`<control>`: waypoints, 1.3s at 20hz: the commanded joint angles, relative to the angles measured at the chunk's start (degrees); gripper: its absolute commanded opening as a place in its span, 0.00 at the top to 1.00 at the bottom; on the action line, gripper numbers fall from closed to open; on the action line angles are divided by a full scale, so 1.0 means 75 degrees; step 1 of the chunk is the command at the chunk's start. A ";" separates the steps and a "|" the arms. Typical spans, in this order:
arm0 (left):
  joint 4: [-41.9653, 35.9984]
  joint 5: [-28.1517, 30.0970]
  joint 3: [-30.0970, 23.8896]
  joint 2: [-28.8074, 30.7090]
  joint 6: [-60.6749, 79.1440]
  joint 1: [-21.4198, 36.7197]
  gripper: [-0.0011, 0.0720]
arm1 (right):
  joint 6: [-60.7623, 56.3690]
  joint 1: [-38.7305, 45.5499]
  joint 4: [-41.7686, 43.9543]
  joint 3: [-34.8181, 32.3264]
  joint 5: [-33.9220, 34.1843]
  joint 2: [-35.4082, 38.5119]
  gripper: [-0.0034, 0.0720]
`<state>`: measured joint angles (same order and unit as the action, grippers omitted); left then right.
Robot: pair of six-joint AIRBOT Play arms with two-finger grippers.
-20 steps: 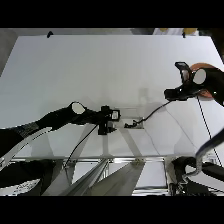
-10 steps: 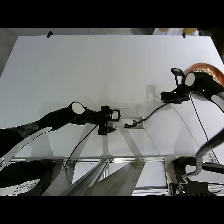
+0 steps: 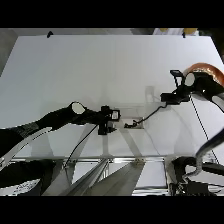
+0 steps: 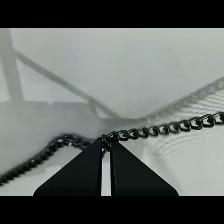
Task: Fold the box and place the chain.
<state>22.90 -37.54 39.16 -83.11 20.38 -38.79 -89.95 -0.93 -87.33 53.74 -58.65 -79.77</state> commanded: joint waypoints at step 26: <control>0.0003 -0.0055 0.0000 0.0006 0.0000 0.0000 0.70 | -0.0431 -0.5030 0.2174 0.0009 -0.1207 0.5301 0.94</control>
<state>22.94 -37.98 39.16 -83.11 20.38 -38.79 -92.23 -35.99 -72.47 53.74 -70.24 -40.27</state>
